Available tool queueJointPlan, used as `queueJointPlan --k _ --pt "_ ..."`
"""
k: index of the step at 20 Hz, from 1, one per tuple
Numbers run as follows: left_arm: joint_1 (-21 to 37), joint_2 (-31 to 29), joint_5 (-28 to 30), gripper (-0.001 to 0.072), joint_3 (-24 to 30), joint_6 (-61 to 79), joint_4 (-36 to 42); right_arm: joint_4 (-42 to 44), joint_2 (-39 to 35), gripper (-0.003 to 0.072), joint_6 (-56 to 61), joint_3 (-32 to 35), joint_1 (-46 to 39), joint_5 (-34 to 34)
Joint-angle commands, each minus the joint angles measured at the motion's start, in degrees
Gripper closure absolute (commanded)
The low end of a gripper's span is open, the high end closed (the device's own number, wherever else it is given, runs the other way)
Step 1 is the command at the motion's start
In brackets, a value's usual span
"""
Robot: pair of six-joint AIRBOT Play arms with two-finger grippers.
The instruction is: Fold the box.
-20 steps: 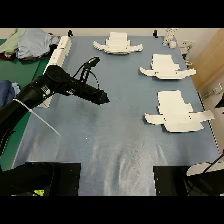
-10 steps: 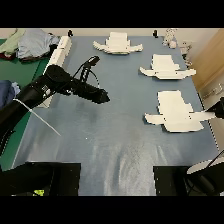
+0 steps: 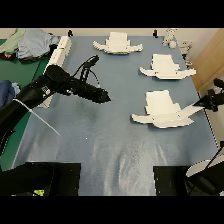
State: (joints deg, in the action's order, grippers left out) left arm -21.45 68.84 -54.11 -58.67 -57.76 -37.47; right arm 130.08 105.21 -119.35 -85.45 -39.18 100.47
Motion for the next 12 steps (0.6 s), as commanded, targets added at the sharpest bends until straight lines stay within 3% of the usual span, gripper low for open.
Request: queueJointPlan --k 1,4,8,12 --pt "0.0 0.0 -0.8 0.0696 -0.1 -2.3 0.3 2.8 -9.9 0.0688 2.0 10.8 8.5 -12.0" --pt "0.0 -1.9 -1.6 0.0697 1.0 -2.8 0.2 2.8 -24.7 0.0688 6.3 26.4 15.0 -20.9" --pt "0.1 -9.9 -4.2 0.0698 6.7 -3.8 -0.7 2.5 -45.3 0.0688 13.1 47.8 23.4 -27.4" --pt "1.1 -15.3 -5.4 0.0697 13.4 -6.3 -2.8 2.1 -60.8 0.0686 21.2 62.8 30.4 -31.4"
